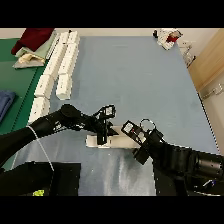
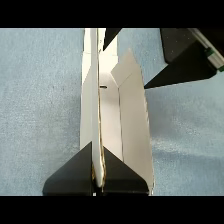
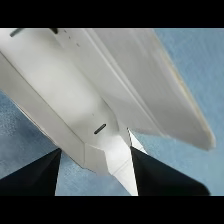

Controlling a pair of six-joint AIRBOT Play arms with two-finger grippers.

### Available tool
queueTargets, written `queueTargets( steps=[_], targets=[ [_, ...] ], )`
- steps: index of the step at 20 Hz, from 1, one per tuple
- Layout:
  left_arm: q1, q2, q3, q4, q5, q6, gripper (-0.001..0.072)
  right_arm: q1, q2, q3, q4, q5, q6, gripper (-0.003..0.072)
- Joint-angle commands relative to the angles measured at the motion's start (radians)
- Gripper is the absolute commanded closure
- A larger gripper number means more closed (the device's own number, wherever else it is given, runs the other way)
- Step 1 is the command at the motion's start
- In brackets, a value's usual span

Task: Fold the box.

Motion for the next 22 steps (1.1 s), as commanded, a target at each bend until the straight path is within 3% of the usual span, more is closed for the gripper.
queueTargets(
  steps=[1, 3, 8, 14, 19, 22],
  targets=[
    [0.0, 0.0, 0.0, 0.0, 0.0, 0.0, 0.07, 0.0, 0.003, 0.006, -0.02, -0.039, 0.042, 0.0025],
    [0.0, 0.0, 0.0, 0.0, 0.0, 0.0, 0.07, 0.0, 0.003, 0.006, -0.034, -0.045, 0.037, -0.0032],
    [0.0, 0.0, 0.0, 0.0, 0.0, 0.0, 0.07, -0.073, 0.011, -0.004, -0.002, 0.053, -0.133, -0.0034],
    [0.0, 0.0, 0.0, 0.0, 0.0, 0.0, 0.07, -0.397, 0.042, -0.069, 0.412, 0.226, -0.78, -0.0034],
    [0.0, 0.0, 0.0, 0.0, 0.0, 0.0, 0.07, -0.666, 0.032, -0.129, 0.892, 0.261, -1.554, -0.0034],
    [0.0, 0.0, 0.0, 0.0, 0.0, 0.0, 0.07, -0.725, -0.004, -0.136, 0.919, 0.238, -1.632, -0.0034]
  ],
)
